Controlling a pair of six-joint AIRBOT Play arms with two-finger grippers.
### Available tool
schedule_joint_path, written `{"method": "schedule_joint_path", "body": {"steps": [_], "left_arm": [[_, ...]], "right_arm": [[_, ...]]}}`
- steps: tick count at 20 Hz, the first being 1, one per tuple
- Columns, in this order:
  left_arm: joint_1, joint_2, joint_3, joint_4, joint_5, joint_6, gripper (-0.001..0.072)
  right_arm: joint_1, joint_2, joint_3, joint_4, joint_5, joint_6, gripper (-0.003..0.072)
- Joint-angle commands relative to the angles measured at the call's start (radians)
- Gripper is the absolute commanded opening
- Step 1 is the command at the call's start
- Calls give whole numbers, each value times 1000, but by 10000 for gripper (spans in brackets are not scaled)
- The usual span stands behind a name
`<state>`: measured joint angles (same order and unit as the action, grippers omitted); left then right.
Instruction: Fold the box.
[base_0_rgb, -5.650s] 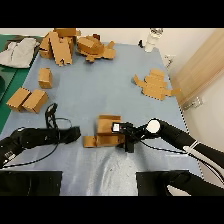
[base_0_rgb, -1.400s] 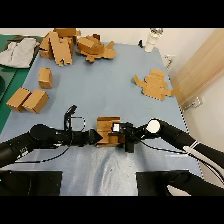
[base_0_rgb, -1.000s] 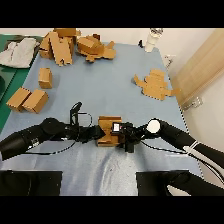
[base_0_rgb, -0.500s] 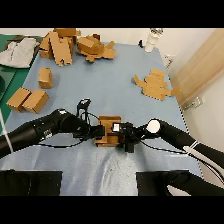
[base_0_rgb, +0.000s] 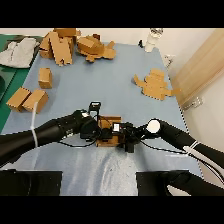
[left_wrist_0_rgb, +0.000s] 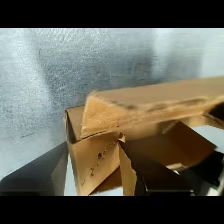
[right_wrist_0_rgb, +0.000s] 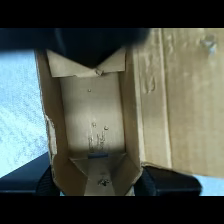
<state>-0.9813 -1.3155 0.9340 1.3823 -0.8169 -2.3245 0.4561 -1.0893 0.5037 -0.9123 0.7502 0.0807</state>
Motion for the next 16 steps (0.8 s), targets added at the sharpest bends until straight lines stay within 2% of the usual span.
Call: {"method": "schedule_joint_path", "body": {"steps": [1,4,6,7,10,13,16], "left_arm": [[-48,-59,63,126,-95,-129,439],[-71,-85,74,161,-103,-210,438],[-79,-108,74,167,-112,-216,328],[-79,-118,74,166,-108,-223,329],[-79,-135,75,168,-91,-243,239],[-80,-140,74,167,-64,-243,29],[-91,-143,75,167,-39,-258,11]], "right_arm": [[1,-1,1,0,0,0,582],[1,-1,1,0,0,0,581],[1,-1,1,0,0,0,582],[1,-1,1,0,0,0,582],[1,-1,1,0,0,0,581],[1,-1,1,0,0,0,582],[1,-1,1,0,0,1,581]]}}
